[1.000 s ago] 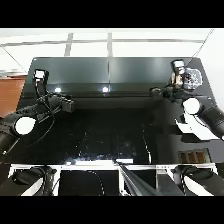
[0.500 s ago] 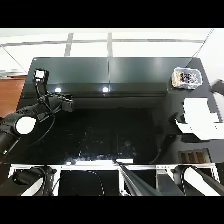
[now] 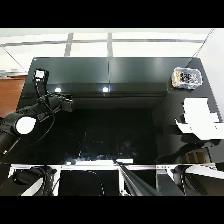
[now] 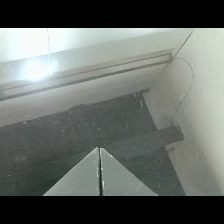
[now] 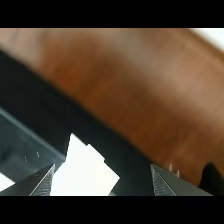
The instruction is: Fold the box and place the chain.
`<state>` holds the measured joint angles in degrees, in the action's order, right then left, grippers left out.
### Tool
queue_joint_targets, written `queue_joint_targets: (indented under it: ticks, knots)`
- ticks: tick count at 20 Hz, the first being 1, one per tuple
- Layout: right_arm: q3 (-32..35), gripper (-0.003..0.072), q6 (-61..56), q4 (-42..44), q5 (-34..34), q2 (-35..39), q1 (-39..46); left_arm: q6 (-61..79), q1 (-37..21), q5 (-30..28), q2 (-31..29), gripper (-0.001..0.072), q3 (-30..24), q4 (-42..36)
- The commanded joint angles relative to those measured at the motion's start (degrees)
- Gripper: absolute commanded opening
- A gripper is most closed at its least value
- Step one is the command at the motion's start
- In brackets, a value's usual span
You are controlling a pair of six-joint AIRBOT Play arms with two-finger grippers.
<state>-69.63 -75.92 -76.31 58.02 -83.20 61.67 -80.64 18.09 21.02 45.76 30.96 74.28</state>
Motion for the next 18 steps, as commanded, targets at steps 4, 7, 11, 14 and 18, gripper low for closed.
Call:
queue_joint_targets:
  ticks: [4,7,11,14,18]
  knots:
    - [-9.2,0.0705,19.7,6.4,14.8,-14.1,0.5,0.0,0.0,0.0,0.0,0.0027,0.0,0.0]
    - [-9.2,0.0704,23.3,6.2,14.1,-14.9,-0.2,0.0,0.0,0.0,0.0,0.0027,0.0,0.0]
    - [-12.1,0.0404,24.3,6.2,15.8,-14.9,-0.4,0.0,0.0,0.0,0.0,0.0027,0.0,0.0]
    - [-12.8,0.0057,25.9,7.5,19.4,-14.7,-1.2,0.0,0.0,0.0,0.0,0.0027,0.0,0.0]
    - [-12.7,0.0054,26.5,13.0,22.7,-13.2,-3.6,0.0,0.0,0.0,0.0,0.0027,0.0,0.0]
